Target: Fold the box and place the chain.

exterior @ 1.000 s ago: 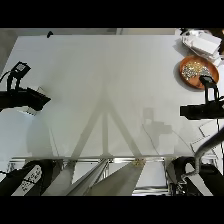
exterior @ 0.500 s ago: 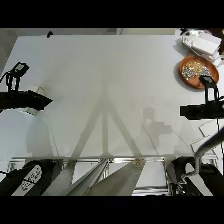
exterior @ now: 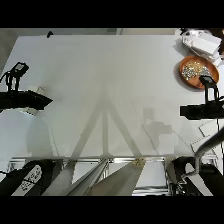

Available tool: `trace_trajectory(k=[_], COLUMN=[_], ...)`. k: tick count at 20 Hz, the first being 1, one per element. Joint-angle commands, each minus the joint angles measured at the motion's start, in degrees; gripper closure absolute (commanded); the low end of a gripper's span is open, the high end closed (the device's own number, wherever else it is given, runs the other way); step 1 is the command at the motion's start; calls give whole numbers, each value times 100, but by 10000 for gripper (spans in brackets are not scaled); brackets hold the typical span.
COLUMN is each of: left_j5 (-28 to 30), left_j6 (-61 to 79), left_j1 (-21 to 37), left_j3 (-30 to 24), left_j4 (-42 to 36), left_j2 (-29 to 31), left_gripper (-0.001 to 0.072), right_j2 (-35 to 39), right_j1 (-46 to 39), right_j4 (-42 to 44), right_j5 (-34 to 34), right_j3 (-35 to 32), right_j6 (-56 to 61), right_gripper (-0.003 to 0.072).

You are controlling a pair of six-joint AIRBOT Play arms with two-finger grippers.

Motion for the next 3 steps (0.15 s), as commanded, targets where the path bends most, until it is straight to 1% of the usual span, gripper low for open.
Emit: trace_trajectory(k=[1, 2, 3], left_j5=[0, 4, 7], left_j6=[0, -2, -2], left_j1=[-4, -4, -4], left_j3=[0, 0, 0], left_j4=[0, 0, 0], left_j2=[-4, -4, -4], left_gripper=[242, 188, 174], right_j2=[2, 2, 2], right_j1=[-4, -4, -4], right_j4=[0, 2, 0], right_j5=[2, 2, 2], right_j3=[2, 2, 2], right_j6=[2, 2, 2], right_gripper=[672, 672, 672])
